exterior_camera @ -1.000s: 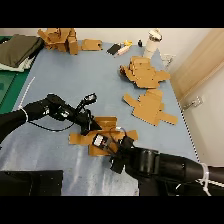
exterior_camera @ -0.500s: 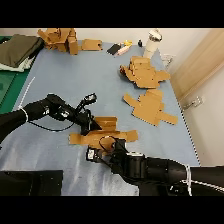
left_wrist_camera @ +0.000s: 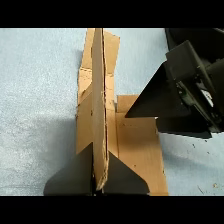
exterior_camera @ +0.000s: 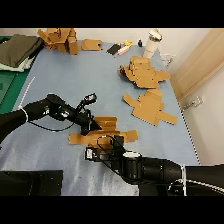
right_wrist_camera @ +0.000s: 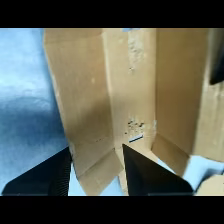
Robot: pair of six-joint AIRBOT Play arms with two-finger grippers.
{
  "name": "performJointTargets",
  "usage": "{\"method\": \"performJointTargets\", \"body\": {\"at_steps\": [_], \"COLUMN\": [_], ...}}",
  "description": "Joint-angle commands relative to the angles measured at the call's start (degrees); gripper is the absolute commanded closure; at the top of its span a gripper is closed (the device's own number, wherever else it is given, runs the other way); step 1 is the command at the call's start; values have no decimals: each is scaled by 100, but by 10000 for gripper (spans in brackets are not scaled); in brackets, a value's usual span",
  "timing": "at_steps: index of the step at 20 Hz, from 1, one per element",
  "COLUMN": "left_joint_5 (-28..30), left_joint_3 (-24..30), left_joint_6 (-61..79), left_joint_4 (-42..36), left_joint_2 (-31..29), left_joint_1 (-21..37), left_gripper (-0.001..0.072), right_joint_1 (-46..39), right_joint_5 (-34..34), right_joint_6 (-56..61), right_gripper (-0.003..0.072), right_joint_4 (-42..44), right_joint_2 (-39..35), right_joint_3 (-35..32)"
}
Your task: Fold the box.
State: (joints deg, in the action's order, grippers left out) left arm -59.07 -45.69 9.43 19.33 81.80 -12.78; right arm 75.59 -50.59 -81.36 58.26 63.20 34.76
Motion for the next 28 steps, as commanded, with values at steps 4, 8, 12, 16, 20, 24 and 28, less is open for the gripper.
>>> {"method": "performJointTargets", "body": {"at_steps": [4, 8, 12, 16, 20, 24, 28], "left_joint_5": [0, 0, 2, 0, 2, 2, 0], "left_joint_3": [4, 4, 4, 4, 4, 4, 4], "left_joint_6": [2, 2, 2, 2, 2, 2, 2], "left_joint_4": [0, 0, 0, 0, -2, 0, 0], "left_joint_2": [4, 4, 4, 4, 4, 4, 4], "left_joint_1": [-2, -2, -2, -2, -2, -4, -7], "left_gripper": [695, 695, 695, 696, 695, 696, 696], "right_joint_1": [7, 7, -31, -549, -813, -951, -1316], "right_joint_5": [-74, -39, 101, 116, 243, 1174, 1694], "right_joint_6": [968, 1088, 1047, 835, -101, -846, -850], "right_gripper": [225, 225, 219, -30, -30, -29, -30], "right_joint_4": [-184, -203, -378, 269, 603, 632, 708], "right_joint_2": [-234, -168, -98, -304, -719, -1130, -1373], "right_joint_3": [269, 264, 264, 264, 160, -396, -680]}}
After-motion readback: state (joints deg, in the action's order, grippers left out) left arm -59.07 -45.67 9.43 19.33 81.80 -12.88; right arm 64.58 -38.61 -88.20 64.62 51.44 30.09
